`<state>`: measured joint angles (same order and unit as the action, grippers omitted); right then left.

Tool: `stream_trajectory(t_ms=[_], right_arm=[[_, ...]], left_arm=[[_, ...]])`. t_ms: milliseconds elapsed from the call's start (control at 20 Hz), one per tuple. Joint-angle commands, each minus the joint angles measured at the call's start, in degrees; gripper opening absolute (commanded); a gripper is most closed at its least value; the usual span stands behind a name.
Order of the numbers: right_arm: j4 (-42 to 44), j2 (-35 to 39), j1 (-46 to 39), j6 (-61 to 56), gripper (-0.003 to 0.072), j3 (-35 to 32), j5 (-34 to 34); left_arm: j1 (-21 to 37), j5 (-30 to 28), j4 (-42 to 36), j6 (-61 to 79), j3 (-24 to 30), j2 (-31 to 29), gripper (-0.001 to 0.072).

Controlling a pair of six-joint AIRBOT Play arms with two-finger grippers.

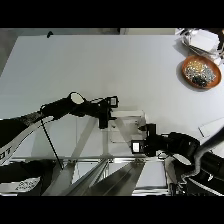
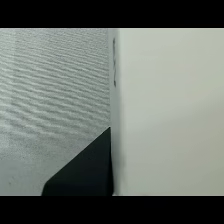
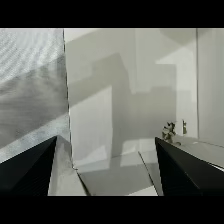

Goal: Fold the box and place the chain.

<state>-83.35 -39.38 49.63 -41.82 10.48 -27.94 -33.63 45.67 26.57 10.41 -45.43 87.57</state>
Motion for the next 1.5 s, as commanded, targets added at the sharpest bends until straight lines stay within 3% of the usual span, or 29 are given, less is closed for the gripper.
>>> stream_trajectory(t_ms=[0, 950, 1250, 1450], right_arm=[[-0.2, 0.5, 0.0, -0.3, 0.0696, 1.1, 0.2], [5.1, 1.0, -3.7, -0.4, 0.0693, 3.2, 0.4], [10.5, 1.0, -13.0, -0.1, 0.0693, 3.2, 0.2], [14.4, 1.0, -13.8, 3.3, 0.0693, 3.2, 0.9]], left_arm=[[0.0, 0.0, 0.0, 0.1, 0.0, 0.0, 0.0012], [0.0, 0.0, 0.0, 0.1, 0.0, 0.0, 0.0012], [0.0, 0.0, 0.0, 0.1, 0.0, 0.0, 0.0012], [0.0, 0.0, 0.0, 0.1, 0.0, 0.0, 0.0012]])
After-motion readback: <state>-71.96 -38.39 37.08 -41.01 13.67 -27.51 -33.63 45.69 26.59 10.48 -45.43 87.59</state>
